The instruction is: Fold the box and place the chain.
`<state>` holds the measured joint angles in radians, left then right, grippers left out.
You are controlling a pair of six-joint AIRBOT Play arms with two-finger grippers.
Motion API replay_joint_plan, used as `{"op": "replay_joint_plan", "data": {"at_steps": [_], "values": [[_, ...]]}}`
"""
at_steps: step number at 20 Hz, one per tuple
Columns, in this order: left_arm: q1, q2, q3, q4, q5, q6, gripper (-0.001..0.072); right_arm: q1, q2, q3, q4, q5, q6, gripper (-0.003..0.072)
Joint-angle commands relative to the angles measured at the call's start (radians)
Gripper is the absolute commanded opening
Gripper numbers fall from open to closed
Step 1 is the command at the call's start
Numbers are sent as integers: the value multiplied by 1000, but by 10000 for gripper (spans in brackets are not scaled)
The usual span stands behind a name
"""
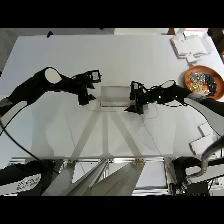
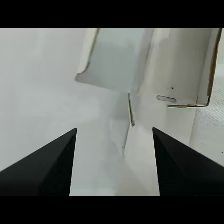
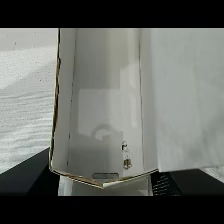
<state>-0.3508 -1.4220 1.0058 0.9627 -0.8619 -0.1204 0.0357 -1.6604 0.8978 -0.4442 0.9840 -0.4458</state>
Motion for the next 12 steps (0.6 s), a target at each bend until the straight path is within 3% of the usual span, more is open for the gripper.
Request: {"op": "replay_joint_plan", "data": {"at_steps": [1, 7, 12], "values": [[-1, -84, 0, -27, 0, 84, 528, 1, 0, 1, 0, 0, 0, 399], [-28, -154, 0, -28, -6, 133, 512, 1, 0, 1, 0, 0, 0, 399], [-44, -164, 0, -32, -67, 208, 478, 0, 0, 1, 0, 0, 0, 399]]}}
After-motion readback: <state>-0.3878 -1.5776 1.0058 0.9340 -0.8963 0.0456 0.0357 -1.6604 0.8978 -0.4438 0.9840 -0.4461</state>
